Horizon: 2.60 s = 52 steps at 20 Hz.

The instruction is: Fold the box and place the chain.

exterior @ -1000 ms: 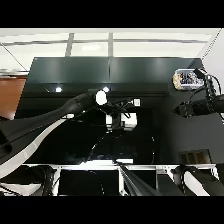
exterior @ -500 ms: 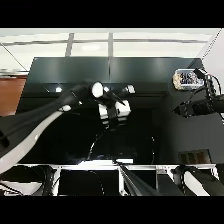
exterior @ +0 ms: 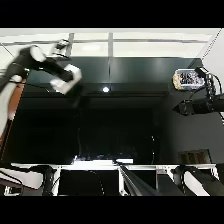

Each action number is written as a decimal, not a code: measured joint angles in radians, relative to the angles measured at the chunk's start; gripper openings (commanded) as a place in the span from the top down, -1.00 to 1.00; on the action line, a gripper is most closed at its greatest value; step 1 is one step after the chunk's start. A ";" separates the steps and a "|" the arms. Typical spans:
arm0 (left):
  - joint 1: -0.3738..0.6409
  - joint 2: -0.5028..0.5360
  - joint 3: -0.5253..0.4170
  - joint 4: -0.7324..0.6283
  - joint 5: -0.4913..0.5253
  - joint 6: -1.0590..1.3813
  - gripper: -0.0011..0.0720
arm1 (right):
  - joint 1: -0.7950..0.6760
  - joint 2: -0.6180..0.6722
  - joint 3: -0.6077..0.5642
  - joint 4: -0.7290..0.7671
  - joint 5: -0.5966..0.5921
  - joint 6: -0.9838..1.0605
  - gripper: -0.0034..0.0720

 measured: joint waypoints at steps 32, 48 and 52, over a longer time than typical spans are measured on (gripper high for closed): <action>0.016 0.445 -0.111 0.101 -0.076 -0.319 0.89 | 0.031 0.127 -0.123 0.004 -0.417 -0.068 0.85; 0.006 1.255 -1.052 0.105 0.129 -0.483 0.89 | 0.018 0.165 -0.265 -0.133 -0.601 -0.084 0.85; 0.006 1.262 -1.059 0.104 0.123 -0.486 0.89 | 0.018 0.165 -0.266 -0.134 -0.602 -0.084 0.85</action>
